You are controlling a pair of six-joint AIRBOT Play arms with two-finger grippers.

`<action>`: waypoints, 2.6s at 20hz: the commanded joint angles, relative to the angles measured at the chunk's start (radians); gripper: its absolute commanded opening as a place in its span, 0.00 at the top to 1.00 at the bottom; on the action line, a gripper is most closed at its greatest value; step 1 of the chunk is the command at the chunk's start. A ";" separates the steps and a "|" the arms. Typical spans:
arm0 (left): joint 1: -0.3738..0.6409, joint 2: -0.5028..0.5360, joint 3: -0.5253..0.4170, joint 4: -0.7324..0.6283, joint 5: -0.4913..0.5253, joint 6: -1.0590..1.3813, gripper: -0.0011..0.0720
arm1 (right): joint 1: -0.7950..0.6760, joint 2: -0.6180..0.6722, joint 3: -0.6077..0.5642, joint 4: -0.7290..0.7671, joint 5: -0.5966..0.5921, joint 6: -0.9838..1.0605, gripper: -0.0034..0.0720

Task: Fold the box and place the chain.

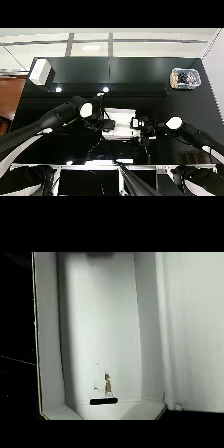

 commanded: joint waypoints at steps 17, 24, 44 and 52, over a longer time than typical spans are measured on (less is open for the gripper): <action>-0.142 -0.115 0.146 0.318 -0.141 -0.455 0.51 | 0.000 0.001 -0.001 0.000 0.000 0.000 0.73; -0.142 -0.147 0.145 0.275 -0.127 -0.447 0.52 | 0.000 0.001 -0.001 0.000 0.000 0.000 0.73; -0.130 -0.149 0.145 0.281 -0.134 -0.436 0.58 | 0.000 0.001 -0.001 0.000 0.000 0.000 0.73; -0.133 -0.171 0.145 0.262 -0.150 -0.435 0.82 | 0.000 0.001 -0.001 0.000 0.000 0.000 0.73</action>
